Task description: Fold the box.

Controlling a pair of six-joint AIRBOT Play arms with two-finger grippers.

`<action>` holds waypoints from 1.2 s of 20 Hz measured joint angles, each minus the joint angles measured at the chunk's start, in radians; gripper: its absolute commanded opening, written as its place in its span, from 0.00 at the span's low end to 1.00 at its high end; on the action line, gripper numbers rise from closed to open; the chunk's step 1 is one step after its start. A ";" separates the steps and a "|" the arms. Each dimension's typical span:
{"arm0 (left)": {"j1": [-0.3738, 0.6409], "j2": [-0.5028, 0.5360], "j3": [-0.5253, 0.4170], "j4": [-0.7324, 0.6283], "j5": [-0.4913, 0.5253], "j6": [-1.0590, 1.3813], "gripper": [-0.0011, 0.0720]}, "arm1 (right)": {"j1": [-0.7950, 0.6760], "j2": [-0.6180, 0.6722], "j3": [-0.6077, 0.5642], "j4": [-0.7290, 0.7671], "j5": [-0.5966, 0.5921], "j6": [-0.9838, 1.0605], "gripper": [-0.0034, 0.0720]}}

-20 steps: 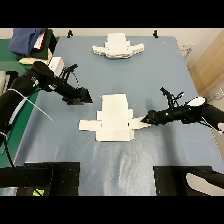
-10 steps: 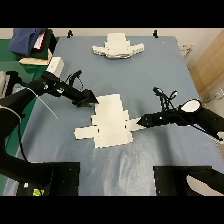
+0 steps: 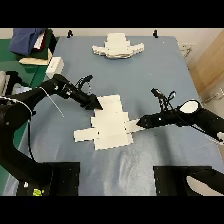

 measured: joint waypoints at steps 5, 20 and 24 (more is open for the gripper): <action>0.004 -0.005 0.002 0.022 -0.074 0.068 0.04 | 0.002 0.000 0.000 -0.004 -0.001 0.013 0.05; -0.176 0.325 -0.077 0.068 0.240 0.557 0.03 | -0.138 0.108 0.257 -0.441 0.111 0.505 0.65; -0.250 0.431 -0.234 -0.089 0.432 0.860 0.04 | -0.159 0.181 0.320 -0.475 0.130 0.568 0.29</action>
